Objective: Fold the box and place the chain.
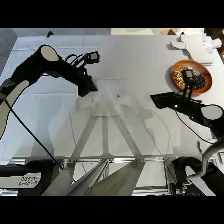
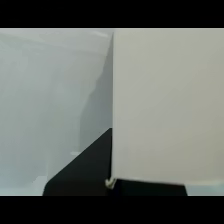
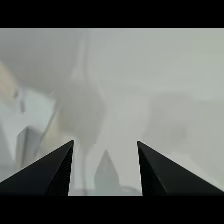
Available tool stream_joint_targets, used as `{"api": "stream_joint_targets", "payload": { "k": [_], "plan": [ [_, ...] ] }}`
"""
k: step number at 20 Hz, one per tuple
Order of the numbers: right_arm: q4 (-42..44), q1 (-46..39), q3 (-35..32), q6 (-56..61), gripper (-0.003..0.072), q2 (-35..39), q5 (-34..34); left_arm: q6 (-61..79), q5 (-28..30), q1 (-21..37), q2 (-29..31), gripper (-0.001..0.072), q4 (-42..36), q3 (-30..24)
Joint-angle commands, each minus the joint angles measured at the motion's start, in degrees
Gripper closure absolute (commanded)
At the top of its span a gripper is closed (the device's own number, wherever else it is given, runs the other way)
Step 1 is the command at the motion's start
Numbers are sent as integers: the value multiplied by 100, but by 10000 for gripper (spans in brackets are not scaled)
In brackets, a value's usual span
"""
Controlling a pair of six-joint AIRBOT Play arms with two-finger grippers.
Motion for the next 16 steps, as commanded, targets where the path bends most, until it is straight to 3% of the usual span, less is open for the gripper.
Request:
{"api": "stream_joint_targets", "payload": {
  "k": [1,4,8,13,16],
  "plan": [
    [0,-450,15,2,249,205,35,-120,15,-136,129,714,59,-343],
    [-7,-605,15,0,251,208,31,468,693,-328,9,713,-586,-761],
    [-7,-605,15,0,251,208,33,1644,811,-348,-428,713,-2015,-824],
    [-9,-605,15,0,254,208,35,2028,859,-348,-841,708,-1834,-831],
    [-7,-605,15,0,255,208,35,3154,850,-350,-940,708,-1840,-831]
  ]
}}
